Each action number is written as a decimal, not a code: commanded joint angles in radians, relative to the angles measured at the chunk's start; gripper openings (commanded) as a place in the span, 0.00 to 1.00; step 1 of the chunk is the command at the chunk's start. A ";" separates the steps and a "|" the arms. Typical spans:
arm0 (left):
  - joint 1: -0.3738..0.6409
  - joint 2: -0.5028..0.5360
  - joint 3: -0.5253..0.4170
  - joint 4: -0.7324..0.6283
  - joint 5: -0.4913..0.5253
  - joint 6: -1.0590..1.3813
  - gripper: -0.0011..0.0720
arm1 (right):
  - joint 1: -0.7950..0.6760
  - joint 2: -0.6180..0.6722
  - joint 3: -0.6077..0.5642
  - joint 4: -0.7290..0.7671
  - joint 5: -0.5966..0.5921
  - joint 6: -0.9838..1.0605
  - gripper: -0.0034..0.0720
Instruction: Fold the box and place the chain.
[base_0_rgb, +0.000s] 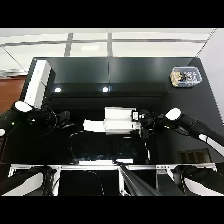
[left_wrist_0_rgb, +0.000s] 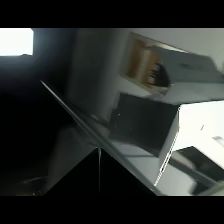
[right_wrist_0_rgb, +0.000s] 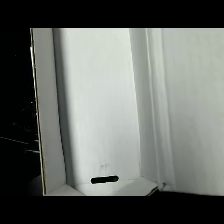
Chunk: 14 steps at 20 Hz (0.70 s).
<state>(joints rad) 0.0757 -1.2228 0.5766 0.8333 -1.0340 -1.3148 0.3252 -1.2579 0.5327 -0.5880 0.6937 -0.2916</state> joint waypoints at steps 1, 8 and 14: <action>-0.037 -0.076 -0.002 -0.092 -0.024 -0.005 0.05 | 0.001 0.000 0.001 0.000 0.000 0.000 0.60; -0.224 -0.175 -0.002 -0.296 0.034 0.194 0.05 | 0.001 0.000 0.001 0.000 0.000 0.000 0.60; -0.230 -0.188 0.000 -0.433 -0.035 0.394 0.05 | 0.001 0.000 0.001 0.000 0.000 0.000 0.60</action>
<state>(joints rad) -0.1448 -1.4040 0.5758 0.4774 -1.0328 -1.0252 0.3252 -1.2579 0.5327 -0.5877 0.6937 -0.2916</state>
